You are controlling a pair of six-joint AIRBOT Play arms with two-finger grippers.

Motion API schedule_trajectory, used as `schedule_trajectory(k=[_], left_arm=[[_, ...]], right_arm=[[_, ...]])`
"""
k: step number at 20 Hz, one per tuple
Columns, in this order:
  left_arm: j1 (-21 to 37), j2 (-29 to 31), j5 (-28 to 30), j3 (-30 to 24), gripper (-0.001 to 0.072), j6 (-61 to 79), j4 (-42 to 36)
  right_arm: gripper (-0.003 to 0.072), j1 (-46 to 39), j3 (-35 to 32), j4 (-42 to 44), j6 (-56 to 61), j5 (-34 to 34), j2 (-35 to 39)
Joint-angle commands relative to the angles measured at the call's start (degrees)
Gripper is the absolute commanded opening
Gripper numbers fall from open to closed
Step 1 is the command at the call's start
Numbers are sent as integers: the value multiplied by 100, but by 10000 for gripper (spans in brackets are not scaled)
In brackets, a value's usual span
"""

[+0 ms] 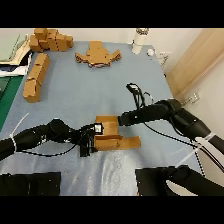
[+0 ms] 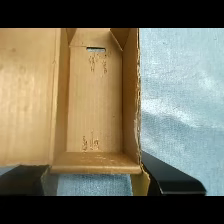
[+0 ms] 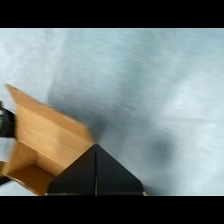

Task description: Fold the box.

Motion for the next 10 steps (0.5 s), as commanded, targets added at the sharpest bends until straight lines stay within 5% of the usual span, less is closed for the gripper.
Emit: schedule_trajectory(k=[1,10], left_arm=[[4,-2,0,0,526,2,2],[4,-2,0,0,526,2,2]], right_arm=[[2,-459,31,-1344,328,-1325,557],[3,-570,-1869,-1655,-1154,-1891,1980]])
